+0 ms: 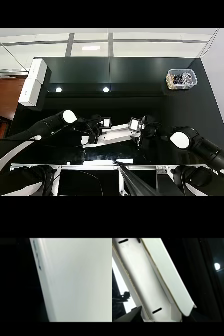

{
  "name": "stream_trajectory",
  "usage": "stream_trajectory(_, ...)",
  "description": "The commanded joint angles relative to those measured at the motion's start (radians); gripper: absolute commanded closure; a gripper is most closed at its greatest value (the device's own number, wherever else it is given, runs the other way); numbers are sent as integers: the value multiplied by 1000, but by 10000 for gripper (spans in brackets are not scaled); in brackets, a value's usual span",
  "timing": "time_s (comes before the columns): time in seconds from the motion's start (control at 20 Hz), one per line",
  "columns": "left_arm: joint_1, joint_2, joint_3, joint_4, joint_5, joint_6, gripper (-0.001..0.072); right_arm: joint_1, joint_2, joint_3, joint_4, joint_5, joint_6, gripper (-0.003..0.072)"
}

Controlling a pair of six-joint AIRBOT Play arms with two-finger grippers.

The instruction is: Fold the box and place the chain.

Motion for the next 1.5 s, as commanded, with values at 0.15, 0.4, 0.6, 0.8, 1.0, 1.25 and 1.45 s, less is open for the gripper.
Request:
stream_trajectory(0.15,0,19,14,16,-21,6,687,-1,-3,0,38,9,-42,62)
stream_trajectory(0.4,-2,19,17,56,-28,8,686,-1,-28,0,163,5,-182,62)
stream_trajectory(0.6,-2,19,17,72,-28,7,687,-1,-49,0,172,14,-210,62)
stream_trajectory(0.8,-2,19,17,72,-24,7,687,0,-53,-14,202,144,-254,62)
stream_trajectory(1.0,-2,19,17,71,-24,6,686,0,-69,-37,297,124,-363,63)
stream_trajectory(1.25,-2,19,17,71,-24,3,686,-1,-154,-37,448,100,-554,63)
stream_trajectory(1.45,-2,19,17,70,-24,3,686,-78,-170,-37,447,80,-554,62)
